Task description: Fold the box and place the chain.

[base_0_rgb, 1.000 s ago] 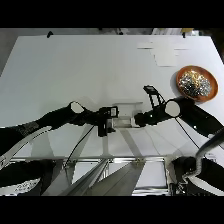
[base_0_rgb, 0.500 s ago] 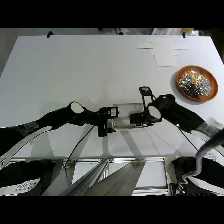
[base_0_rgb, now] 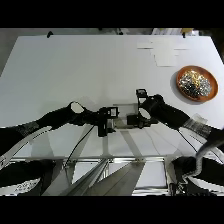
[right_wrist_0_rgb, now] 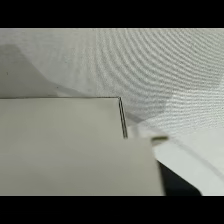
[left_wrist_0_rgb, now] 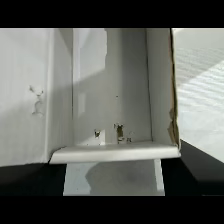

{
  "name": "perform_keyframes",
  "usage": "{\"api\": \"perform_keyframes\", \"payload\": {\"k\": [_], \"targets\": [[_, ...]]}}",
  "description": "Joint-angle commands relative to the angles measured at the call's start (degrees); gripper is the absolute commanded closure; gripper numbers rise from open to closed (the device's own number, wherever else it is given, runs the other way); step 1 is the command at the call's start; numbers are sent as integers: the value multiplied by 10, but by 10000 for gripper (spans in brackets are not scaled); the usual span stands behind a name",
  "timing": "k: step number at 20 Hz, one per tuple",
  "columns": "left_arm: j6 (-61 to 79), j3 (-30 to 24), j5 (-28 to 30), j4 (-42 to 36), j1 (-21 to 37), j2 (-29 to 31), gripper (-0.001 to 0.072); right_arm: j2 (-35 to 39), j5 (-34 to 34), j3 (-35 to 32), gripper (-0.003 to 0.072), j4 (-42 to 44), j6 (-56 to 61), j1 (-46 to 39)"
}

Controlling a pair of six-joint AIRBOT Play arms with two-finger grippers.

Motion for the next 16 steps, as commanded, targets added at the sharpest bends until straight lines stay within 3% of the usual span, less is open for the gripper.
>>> {"api": "perform_keyframes", "payload": {"k": [1,3,6,7,8,9,11,13,16], "targets": [[-1,0,0,0,0,0,501,-9,3,1,563,-2,13,1],[-1,0,0,0,0,0,501,-9,1,1,668,-3,12,1],[-1,0,0,0,0,0,501,-9,-1,1,668,-6,11,1],[-1,0,0,0,0,0,501,-9,-4,1,649,-6,10,1],[-1,0,0,0,0,0,501,-9,-6,1,555,-6,10,1],[-1,0,0,0,0,0,501,-9,-8,1,526,-7,8,1],[-1,0,0,0,0,0,501,-9,-8,1,531,-8,9,1],[-1,0,0,0,0,0,501,-9,-8,1,668,-9,9,1],[-1,0,0,0,0,0,501,-9,-3,1,668,-9,8,1]]}}
